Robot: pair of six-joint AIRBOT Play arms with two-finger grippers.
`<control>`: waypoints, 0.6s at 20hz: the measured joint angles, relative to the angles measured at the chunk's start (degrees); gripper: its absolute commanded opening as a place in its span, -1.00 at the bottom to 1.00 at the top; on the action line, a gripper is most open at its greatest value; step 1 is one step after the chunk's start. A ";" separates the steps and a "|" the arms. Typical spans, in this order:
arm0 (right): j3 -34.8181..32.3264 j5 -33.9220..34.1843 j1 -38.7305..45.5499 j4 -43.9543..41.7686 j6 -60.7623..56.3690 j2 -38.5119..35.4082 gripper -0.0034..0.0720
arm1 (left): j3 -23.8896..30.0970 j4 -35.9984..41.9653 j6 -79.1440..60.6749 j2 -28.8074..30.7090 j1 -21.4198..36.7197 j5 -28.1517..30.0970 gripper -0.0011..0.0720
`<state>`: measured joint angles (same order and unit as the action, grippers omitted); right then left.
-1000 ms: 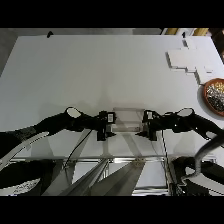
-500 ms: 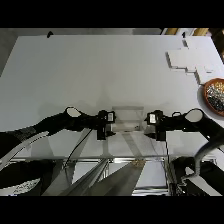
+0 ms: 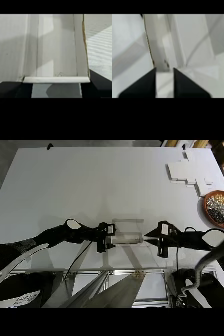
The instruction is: Fold the box and place the chain.
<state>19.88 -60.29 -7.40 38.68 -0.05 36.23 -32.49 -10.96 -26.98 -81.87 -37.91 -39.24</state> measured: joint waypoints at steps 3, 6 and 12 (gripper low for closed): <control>0.00 2.51 0.00 -9.57 0.09 0.52 -0.86 | 0.00 0.00 0.00 0.00 0.00 0.00 -0.28; 0.00 8.94 0.00 -20.28 1.20 4.72 -0.86 | 0.00 0.00 0.00 0.00 0.00 0.00 -0.28; 0.35 19.47 0.00 -27.78 4.09 22.32 -0.86 | 0.00 0.00 0.00 0.00 0.00 0.00 -0.28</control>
<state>20.23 -40.82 -7.40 10.90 4.03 58.54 -32.49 -10.96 -26.98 -81.87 -37.91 -39.24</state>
